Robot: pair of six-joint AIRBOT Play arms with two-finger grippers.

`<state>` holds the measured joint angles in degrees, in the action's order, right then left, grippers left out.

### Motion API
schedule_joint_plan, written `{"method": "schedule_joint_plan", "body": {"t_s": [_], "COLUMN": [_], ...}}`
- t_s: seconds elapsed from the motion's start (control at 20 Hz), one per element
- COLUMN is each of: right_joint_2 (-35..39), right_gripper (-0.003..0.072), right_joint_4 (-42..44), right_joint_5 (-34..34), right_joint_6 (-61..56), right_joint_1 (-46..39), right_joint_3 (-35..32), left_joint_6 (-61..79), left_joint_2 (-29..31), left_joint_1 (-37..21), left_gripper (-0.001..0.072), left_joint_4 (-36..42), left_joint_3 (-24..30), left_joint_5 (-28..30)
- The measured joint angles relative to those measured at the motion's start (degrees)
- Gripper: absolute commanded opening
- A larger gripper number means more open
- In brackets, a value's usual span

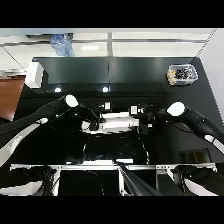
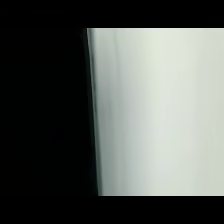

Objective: Fold the box and place the chain.

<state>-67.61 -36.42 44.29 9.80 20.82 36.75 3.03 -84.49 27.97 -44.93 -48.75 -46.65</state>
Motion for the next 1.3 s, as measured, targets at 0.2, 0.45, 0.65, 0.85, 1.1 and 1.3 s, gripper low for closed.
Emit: {"method": "schedule_joint_plan", "body": {"t_s": [0.2,0.45,0.65,0.85,1.1,1.3], "right_joint_2": [-3.19,-5.31,-5.99,-7.26,-8.15,-8.37], "right_gripper": [0.0701,0.07,0.0606,0.0606,0.0606,0.0606], "right_joint_4": [1.55,0.96,0.94,1.16,2.12,3.8], "right_joint_5": [0.68,1.22,1.25,1.07,0.66,-0.28], "right_joint_6": [3.5,5.53,6.34,6.69,6.71,6.49], "right_joint_1": [1.44,0.5,0.35,0.35,0.42,0.42], "right_joint_3": [-0.44,-0.96,-1.05,-1.03,-1.05,-1.07], "left_joint_6": [0.04,0.04,0.04,0.04,0.02,0.0], "left_joint_2": [0.02,0.02,0.02,0.02,0.02,0.02], "left_joint_1": [0.0,0.0,0.0,0.0,0.0,0.0], "left_gripper": [0.0024,0.0024,0.0024,0.0024,0.0024,0.0024], "left_joint_4": [0.0,0.0,0.0,0.0,0.0,0.0], "left_joint_3": [0.0,0.0,0.0,0.0,0.0,0.0], "left_joint_5": [0.04,0.04,0.04,0.04,0.09,0.11]}}
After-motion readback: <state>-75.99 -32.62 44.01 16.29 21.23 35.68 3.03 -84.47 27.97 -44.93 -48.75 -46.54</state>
